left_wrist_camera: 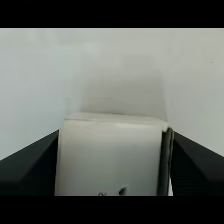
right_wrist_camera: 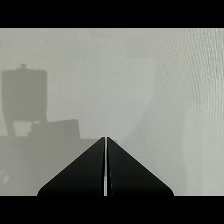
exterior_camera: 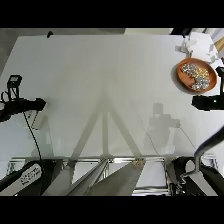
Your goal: Fold the box and place the chain.
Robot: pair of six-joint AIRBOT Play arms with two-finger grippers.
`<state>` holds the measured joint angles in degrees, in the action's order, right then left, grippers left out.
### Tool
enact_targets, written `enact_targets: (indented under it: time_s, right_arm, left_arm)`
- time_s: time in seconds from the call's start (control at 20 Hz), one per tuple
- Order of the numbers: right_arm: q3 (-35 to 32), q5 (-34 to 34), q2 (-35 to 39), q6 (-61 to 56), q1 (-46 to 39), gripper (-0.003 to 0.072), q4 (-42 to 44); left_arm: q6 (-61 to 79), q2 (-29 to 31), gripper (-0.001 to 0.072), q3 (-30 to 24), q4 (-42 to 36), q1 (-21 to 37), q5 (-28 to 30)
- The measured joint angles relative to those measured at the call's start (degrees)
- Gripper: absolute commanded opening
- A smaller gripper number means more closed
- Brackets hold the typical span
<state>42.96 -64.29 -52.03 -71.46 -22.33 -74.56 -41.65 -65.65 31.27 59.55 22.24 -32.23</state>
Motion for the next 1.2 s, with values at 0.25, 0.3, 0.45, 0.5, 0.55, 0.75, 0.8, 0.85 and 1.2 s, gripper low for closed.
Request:
enact_targets:
  time_s: [0.25,0.3,0.45,0.5,0.55,0.75,0.8,0.85,1.2]
  right_arm:
    - [0.00,-0.66,0.00,-0.02,0.00,0.0015,0.00]
    - [0.00,-0.76,0.00,-0.04,0.00,0.0015,0.00]
    - [0.00,-0.90,0.00,-0.13,-0.02,0.0015,0.00]
    - [0.00,-0.92,0.00,-0.26,0.00,0.0015,0.00]
    - [0.00,-0.92,0.00,-0.31,0.00,0.0015,0.00]
    - [0.00,-0.94,0.00,-0.52,0.00,0.0015,0.00]
    - [0.00,-0.94,0.00,-0.50,0.00,0.0015,0.00]
    - [0.00,-0.94,0.00,-0.50,0.00,0.0015,0.00]
    - [0.00,-0.94,0.00,-0.52,-0.02,0.0015,0.00]
  left_arm:
    - [0.13,-2.38,0.0006,0.39,-0.74,-1.57,1.25]
    - [0.13,-2.32,0.0007,0.39,-0.68,-1.68,1.25]
    - [0.52,-1.40,0.0303,0.33,-0.59,-1.92,-0.26]
    - [0.50,-0.92,0.0516,0.31,-0.55,-1.95,-0.90]
    - [0.46,-0.46,0.0603,0.31,-0.17,-1.95,-1.73]
    - [0.31,1.20,0.0697,0.35,-0.37,-1.97,-3.82]
    - [0.31,1.90,0.0698,0.37,-0.52,-1.97,-4.24]
    - [0.31,2.69,0.0697,0.37,-0.59,-1.97,-4.83]
    - [-0.42,14.58,0.0691,0.37,1.90,-1.92,-9.31]
